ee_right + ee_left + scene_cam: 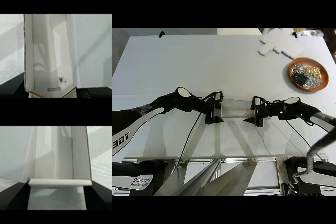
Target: Fold the box and place the chain.
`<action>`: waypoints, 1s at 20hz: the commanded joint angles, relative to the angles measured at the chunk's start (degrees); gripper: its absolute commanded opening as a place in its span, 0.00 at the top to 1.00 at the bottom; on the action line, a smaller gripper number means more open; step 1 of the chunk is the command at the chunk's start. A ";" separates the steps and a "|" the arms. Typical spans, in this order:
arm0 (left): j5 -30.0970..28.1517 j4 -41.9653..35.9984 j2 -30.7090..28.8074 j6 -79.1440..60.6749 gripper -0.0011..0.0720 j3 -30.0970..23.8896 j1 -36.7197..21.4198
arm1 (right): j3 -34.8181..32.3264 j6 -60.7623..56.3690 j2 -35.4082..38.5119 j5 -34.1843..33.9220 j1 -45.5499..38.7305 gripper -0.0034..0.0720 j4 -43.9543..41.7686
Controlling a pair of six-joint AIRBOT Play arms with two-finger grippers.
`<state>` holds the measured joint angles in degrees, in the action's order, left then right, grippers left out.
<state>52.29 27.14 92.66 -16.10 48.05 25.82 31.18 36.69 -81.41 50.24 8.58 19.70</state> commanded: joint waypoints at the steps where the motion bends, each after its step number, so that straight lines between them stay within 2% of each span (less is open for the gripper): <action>1: 0.04 -2.73 -0.11 -4.15 0.02 -0.31 0.00 | 0.00 -0.02 0.04 0.02 0.02 0.35 -0.02; 6: -0.35 -3.80 -0.11 -5.14 0.02 -0.31 0.02 | 0.00 -0.04 0.04 0.02 0.02 0.35 -0.02; 10: -3.26 -4.85 -0.13 -5.11 0.02 -0.31 1.66 | 0.02 -0.04 0.04 0.02 0.04 0.35 -0.02; 16: -3.50 -4.85 -0.17 -5.14 0.05 -0.31 2.12 | 0.02 -0.04 0.04 0.02 0.02 0.35 -0.02; 17: -3.50 -4.85 -0.17 -5.14 0.08 -0.31 2.12 | 0.02 -0.02 0.04 0.02 0.02 0.35 -0.02; 18: -3.48 -4.83 -0.17 -5.14 0.17 -0.31 2.12 | 0.02 -0.02 0.04 0.02 0.04 0.35 -0.02; 20: -3.48 -4.83 -0.17 -5.14 0.24 -0.31 2.14 | 0.00 -0.02 0.04 0.02 0.04 0.35 -0.02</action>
